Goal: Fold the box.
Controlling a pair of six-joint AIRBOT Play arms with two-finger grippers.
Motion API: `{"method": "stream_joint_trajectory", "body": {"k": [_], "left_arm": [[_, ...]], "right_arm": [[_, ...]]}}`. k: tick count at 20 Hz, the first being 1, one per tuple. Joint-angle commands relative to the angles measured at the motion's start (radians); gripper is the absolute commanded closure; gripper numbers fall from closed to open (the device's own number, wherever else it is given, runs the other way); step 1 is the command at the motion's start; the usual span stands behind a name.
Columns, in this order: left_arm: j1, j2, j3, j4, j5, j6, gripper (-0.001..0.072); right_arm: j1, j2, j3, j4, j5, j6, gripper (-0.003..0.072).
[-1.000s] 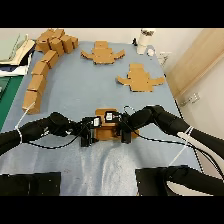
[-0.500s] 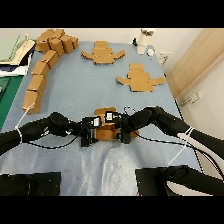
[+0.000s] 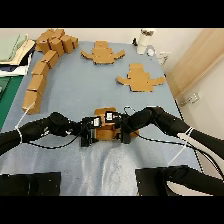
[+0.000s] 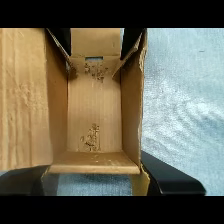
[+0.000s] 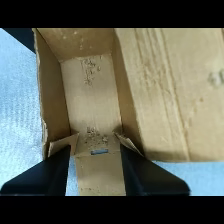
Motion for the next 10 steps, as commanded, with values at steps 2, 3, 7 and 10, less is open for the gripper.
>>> {"method": "stream_joint_trajectory", "body": {"k": [2, 3, 7, 10], "left_arm": [[0.0, 0.0, 0.0, 0.0, 0.0, 0.0, 0.0185], [0.0, 0.0, 0.0, 0.0, 0.0, 0.0, 0.0185], [0.0, 0.0, 0.0, 0.0, 0.0, 0.0, 0.0184], [0.0, 0.001, 0.0, 0.0, 0.0, 0.0, 0.0185]], "right_arm": [[0.001, 0.003, 0.0, -0.02, -0.014, 0.016, 0.0368], [0.001, 0.007, 0.0, -0.04, -0.019, 0.052, 0.0466], [0.001, 0.033, 0.002, -0.22, -0.01, 0.289, 0.067], [0.0, 0.059, 0.005, -0.346, -0.014, 0.483, 0.0682]]}}
